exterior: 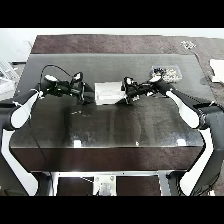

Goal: Fold the box and place the chain.

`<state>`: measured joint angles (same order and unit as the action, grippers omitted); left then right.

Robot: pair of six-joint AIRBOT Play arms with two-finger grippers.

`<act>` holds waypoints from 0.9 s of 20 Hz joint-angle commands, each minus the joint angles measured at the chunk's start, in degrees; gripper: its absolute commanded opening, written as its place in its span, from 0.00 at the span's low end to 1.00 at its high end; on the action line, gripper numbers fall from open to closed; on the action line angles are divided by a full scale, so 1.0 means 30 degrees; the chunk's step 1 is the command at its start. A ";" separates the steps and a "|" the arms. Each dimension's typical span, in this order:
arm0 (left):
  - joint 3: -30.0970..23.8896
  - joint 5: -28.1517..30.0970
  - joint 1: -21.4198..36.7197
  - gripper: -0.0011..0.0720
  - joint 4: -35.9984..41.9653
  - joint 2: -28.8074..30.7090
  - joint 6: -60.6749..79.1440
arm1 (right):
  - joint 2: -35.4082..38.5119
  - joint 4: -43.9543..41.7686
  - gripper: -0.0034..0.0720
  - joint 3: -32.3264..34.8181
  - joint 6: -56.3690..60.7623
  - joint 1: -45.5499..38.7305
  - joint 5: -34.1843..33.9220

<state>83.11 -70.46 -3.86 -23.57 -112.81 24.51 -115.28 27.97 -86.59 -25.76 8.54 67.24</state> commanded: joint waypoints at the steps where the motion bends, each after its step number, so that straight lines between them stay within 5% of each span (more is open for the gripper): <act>1: 0.0051 -0.0627 0.0051 1.00 -0.0372 -0.0015 -0.0160 | 0.0015 0.0022 0.82 0.0000 0.0000 -0.0015 -0.0029; 18: 0.0051 0.1005 -0.0765 1.00 0.0066 -0.0590 -0.0721 | 0.0015 0.0022 0.82 0.0000 0.0000 -0.0015 -0.0029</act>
<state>83.20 -69.10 -5.61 -23.62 -113.67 23.24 -115.28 28.05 -86.59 -25.76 8.54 67.13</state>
